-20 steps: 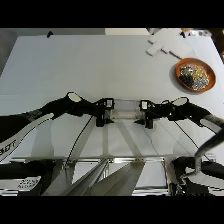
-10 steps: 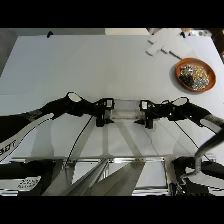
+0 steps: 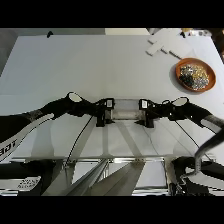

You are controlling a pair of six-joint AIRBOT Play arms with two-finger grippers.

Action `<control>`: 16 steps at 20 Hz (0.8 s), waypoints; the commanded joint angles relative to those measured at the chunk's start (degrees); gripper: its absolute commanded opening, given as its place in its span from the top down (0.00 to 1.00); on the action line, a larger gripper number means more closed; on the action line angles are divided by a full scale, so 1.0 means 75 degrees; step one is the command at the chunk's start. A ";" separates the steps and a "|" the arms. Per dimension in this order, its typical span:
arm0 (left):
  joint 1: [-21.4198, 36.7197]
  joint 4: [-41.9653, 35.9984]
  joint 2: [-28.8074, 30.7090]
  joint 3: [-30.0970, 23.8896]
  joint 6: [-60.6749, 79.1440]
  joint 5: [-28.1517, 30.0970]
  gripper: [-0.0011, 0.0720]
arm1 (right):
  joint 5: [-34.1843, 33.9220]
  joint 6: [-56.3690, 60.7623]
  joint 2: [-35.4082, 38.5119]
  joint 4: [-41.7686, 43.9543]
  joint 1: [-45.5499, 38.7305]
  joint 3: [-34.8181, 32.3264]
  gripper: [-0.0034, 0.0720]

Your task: Fold the box and place the chain.

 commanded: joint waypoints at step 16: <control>0.0006 0.0017 0.0006 0.0003 0.0020 -0.0006 0.94 | 0.1157 0.5534 0.3217 -0.1422 -0.0003 -0.0003 0.93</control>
